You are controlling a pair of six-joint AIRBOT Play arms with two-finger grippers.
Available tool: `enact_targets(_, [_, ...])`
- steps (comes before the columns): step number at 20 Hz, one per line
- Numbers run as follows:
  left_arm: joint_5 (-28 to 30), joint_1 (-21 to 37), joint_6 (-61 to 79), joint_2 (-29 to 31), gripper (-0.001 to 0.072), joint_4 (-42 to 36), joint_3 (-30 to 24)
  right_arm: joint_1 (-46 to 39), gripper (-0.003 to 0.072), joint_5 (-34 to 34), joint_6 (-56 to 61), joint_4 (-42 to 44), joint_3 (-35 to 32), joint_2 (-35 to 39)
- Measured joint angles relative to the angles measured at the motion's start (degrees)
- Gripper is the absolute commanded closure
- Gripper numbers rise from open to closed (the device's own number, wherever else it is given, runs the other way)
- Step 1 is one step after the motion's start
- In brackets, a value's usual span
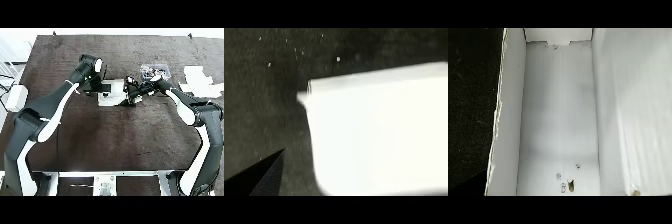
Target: Fold the box and place the chain.
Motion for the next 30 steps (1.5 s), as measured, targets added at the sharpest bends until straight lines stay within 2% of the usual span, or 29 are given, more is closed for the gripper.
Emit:
enact_targets(4, [-1.4,0.0,2.0,4.5,0.0086,1.2,-1.2,0.0,0.0095,0.0,0.0,0.0,0.0,0.0])
enact_targets(6, [0.0,-0.1,3.2,8.2,0.0086,2.3,-3.7,0.0,0.0095,0.0,0.0,0.0,0.0,0.0])
enact_targets(9, [6.2,-0.1,6.2,15.3,0.0085,3.2,-10.8,0.0,0.0095,0.0,0.0,0.0,0.0,0.0])
enact_targets(13, [19.0,2.0,15.7,26.2,0.0084,2.4,-24.3,0.0,0.0095,0.0,0.0,0.0,0.0,0.0])
enact_targets(16, [28.1,5.1,31.8,32.5,0.0086,-7.1,-33.8,0.0,0.0094,0.0,0.0,0.0,0.0,0.0])
enact_targets(19, [31.7,9.1,53.5,35.4,0.0087,-21.5,-39.9,0.0,0.0095,0.0,0.0,0.0,0.0,0.0])
enact_targets(22, [32.9,11.8,65.8,36.4,0.0086,-29.1,-42.3,0.0,0.0095,0.0,0.0,0.0,0.0,0.0])
enact_targets(26, [35.7,13.3,72.5,36.9,0.0084,-33.7,-43.5,0.0,0.0095,0.0,0.0,0.0,0.0,0.0])
enact_targets(30, [35.1,15.6,86.0,35.2,0.0084,-39.1,-44.2,0.0,0.0095,0.0,0.0,0.0,0.0,0.0])
